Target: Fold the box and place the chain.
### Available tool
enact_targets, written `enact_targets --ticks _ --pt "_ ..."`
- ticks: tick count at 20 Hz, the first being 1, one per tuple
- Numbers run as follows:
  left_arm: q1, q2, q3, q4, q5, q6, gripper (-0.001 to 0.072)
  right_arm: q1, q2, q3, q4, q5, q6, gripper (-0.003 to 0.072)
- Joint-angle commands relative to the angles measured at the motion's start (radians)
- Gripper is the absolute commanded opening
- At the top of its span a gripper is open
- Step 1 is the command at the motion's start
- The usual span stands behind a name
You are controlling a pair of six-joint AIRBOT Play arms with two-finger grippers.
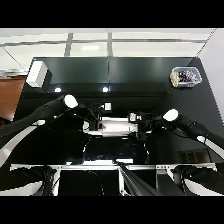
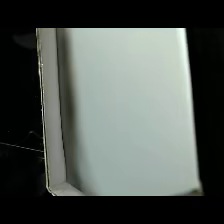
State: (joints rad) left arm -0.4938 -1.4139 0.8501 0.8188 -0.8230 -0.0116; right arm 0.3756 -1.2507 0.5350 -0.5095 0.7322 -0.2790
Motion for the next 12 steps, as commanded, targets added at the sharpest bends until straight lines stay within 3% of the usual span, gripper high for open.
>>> enact_targets --ticks 1,4,7,8,9,10,11,12 --pt "0.035 0.087 0.001 0.070 -0.017 -0.144 0.0715 0.001 -0.001 0.001 0.001 0.000 0.001 0.0479" --pt "0.100 0.206 0.001 0.211 -0.134 -0.356 0.0714 0.001 -0.001 0.001 0.001 0.000 0.001 0.0479" --pt "0.169 0.273 0.001 0.267 -0.367 -0.569 0.0682 0.001 -0.001 0.001 0.001 0.000 0.001 0.0478" --pt "0.187 0.274 -0.002 0.236 -0.465 -0.653 0.0610 0.001 -0.001 0.001 0.001 0.000 0.001 0.0478" --pt "0.198 0.270 -0.015 0.175 -0.540 -0.685 0.0457 0.001 -0.001 0.001 0.001 0.000 0.001 0.0478" --pt "0.200 0.266 -0.040 0.084 -0.584 -0.684 0.0193 0.001 -0.001 0.001 0.001 0.000 0.001 0.0477" --pt "0.196 0.262 -0.067 -0.009 -0.591 -0.672 0.0035 0.001 -0.001 0.001 0.001 0.000 0.001 0.0477" --pt "0.186 0.258 -0.098 -0.111 -0.575 -0.655 0.0027 0.001 -0.001 0.001 0.001 0.000 0.001 0.0476"
